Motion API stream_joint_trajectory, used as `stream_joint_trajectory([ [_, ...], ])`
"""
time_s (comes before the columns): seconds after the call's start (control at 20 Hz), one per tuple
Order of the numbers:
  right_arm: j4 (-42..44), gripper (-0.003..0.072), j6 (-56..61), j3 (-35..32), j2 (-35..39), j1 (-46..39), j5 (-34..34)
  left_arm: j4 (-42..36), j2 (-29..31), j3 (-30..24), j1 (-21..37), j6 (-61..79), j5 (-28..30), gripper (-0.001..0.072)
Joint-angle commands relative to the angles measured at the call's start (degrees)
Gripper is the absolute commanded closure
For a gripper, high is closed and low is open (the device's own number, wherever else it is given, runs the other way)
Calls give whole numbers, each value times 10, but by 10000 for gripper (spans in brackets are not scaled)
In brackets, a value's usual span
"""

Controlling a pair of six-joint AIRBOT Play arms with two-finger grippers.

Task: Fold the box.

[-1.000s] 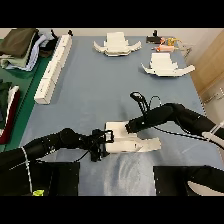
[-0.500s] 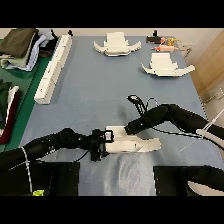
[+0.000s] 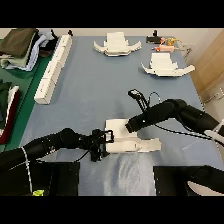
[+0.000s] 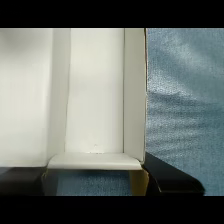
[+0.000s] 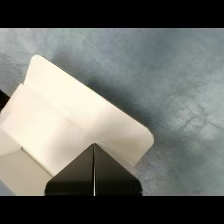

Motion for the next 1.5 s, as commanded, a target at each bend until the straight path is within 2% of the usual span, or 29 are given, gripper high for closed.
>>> stream_joint_trajectory([
  [0.0, -70, 686, 17, 23, 80, 0, -24, 0, 0, 0, 0, -1, 0, 268],
  [0.15, -149, 686, 16, 12, 154, 0, -103, 0, 0, 0, 0, -1, 0, 268],
  [0.35, -133, 685, -132, -67, 259, 1, -209, 0, 0, 0, 0, -1, 0, 267],
  [0.4, -140, 564, -155, -92, 281, 1, -213, 0, 0, 0, 0, -1, 0, 268],
  [0.45, -146, 310, -181, -114, 296, 1, -209, 0, 0, 0, 0, -1, 0, 268],
  [0.5, -148, 179, -219, -132, 301, 1, -202, 0, 0, 0, 0, -1, 0, 268],
  [0.55, -147, 108, -253, -148, 301, 1, -186, 0, 0, 0, 0, -1, 0, 268],
  [0.65, -137, 91, -299, -169, 288, 1, -141, 0, 0, 0, 0, -1, 0, 268],
  [0.75, -120, 39, -350, -176, 264, 4, -97, 0, 0, 0, 0, -1, 0, 268],
  [0.95, -116, 39, -411, -176, 198, 32, -23, 0, 0, 0, 0, -1, 0, 268],
  [1.1, -118, 47, -415, -176, 169, 64, -14, 0, 0, 0, 0, -1, 0, 267],
  [1.2, -118, 297, -415, -176, 169, 77, 2, 0, 0, 0, 0, -1, 0, 268],
  [1.3, -123, 315, -414, -176, 169, 77, 21, 0, 0, 0, 0, -1, 0, 268],
  [1.35, -124, 349, -414, -176, 169, 77, 26, 0, 0, 0, 0, -1, 0, 268],
  [1.45, -117, 490, -414, -176, 169, 77, 25, 0, 0, 0, 0, -1, 0, 267],
])
